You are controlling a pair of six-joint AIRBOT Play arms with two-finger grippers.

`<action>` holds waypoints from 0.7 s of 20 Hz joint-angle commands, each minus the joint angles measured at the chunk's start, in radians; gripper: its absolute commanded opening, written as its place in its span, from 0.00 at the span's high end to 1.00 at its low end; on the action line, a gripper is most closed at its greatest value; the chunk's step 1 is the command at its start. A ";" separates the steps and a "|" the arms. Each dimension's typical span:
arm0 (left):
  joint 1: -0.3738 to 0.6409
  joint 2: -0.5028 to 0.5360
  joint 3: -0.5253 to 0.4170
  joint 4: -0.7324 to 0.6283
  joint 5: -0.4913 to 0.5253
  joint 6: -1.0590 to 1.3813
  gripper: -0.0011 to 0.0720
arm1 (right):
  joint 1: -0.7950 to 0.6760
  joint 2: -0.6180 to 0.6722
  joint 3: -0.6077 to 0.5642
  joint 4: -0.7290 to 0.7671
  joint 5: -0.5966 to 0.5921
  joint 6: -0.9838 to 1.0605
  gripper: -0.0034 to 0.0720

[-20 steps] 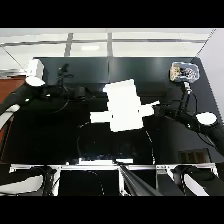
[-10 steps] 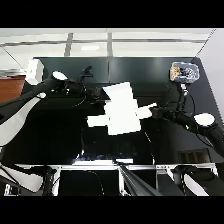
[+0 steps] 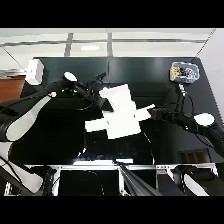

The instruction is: Fold the box and place the chain.

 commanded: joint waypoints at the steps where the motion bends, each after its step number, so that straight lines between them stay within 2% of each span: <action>1: -0.004 -0.009 0.007 0.030 -0.057 0.032 0.41 | 0.001 0.001 0.000 0.003 0.007 0.002 0.94; 3: -0.005 -0.008 0.014 0.031 -0.085 0.072 0.65 | 0.001 0.001 0.000 0.003 0.014 0.002 0.94; 4: -0.006 -0.009 0.016 0.030 -0.084 0.072 0.70 | 0.001 0.001 0.000 0.001 0.018 0.002 0.94; 6: -0.006 -0.009 0.016 0.033 -0.081 0.073 0.88 | 0.001 0.001 0.000 -0.005 0.018 0.002 0.93; 8: -0.006 -0.009 0.018 0.048 -0.089 0.074 0.95 | 0.001 0.001 0.000 -0.027 0.018 0.002 0.93; 9: -0.006 -0.008 0.022 0.056 -0.093 0.074 0.95 | 0.001 0.001 0.000 -0.042 0.018 0.002 0.71; 10: -0.006 -0.008 0.029 0.063 -0.096 0.073 0.95 | 0.000 0.001 0.003 -0.052 0.018 0.002 0.33; 11: -0.006 -0.008 0.038 0.071 -0.097 0.072 0.95 | 0.000 0.002 0.012 -0.087 0.021 0.002 0.15; 14: -0.014 0.010 0.087 0.113 -0.104 0.068 0.96 | -0.018 0.002 0.107 -0.378 0.134 0.002 0.15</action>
